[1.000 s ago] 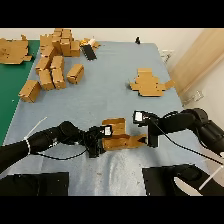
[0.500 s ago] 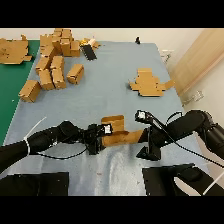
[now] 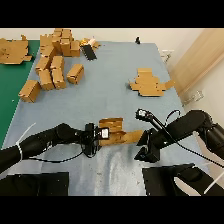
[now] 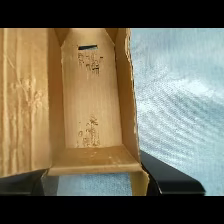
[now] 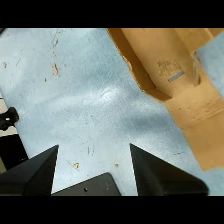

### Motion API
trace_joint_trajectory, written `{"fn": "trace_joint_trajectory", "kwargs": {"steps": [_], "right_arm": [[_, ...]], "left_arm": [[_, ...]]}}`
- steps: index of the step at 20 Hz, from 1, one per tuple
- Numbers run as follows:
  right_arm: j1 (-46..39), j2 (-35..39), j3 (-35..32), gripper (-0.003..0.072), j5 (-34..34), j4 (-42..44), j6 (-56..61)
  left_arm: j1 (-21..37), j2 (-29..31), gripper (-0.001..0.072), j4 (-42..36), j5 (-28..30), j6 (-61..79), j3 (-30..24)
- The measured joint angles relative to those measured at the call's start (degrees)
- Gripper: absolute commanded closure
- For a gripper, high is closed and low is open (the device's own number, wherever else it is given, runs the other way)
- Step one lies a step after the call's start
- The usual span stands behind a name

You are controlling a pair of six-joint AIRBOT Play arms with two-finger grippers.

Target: Fold the box.

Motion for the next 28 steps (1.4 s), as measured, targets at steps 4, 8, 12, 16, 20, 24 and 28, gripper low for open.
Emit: {"fn": "trace_joint_trajectory", "kwargs": {"steps": [4,8,12,16,20,24,28], "right_arm": [[0.0,0.0,-0.02,-0.0022,1.07,0.28,1.25],[0.0,-0.02,-0.02,-0.0021,5.68,0.22,5.49],[0.0,0.0,-0.02,-0.0022,7.82,-0.59,8.37],[0.0,0.0,-0.02,-0.0021,8.63,-4.26,14.16],[0.0,0.0,-0.02,-0.0021,8.92,-6.45,18.1],[0.0,0.0,-0.04,-0.0021,9.77,-6.56,19.47],[0.0,-0.02,-0.04,-0.0021,11.96,-3.28,19.89]], "left_arm": [[0.17,0.22,0.0273,0.15,-0.87,-0.02,-0.68],[0.11,0.28,0.0273,-0.5,-1.99,-0.04,-0.79],[0.07,0.61,0.0273,-1.09,-2.95,-0.26,-0.66],[1.75,1.09,0.0273,-1.44,-4.9,-1.33,-0.61],[4.22,1.18,0.0273,-1.49,-7.45,-1.7,-0.61],[4.98,0.85,0.0272,-1.53,-8.63,-1.7,-0.61],[5.2,-0.04,0.0272,-1.49,-9.53,-1.27,-0.61]]}}
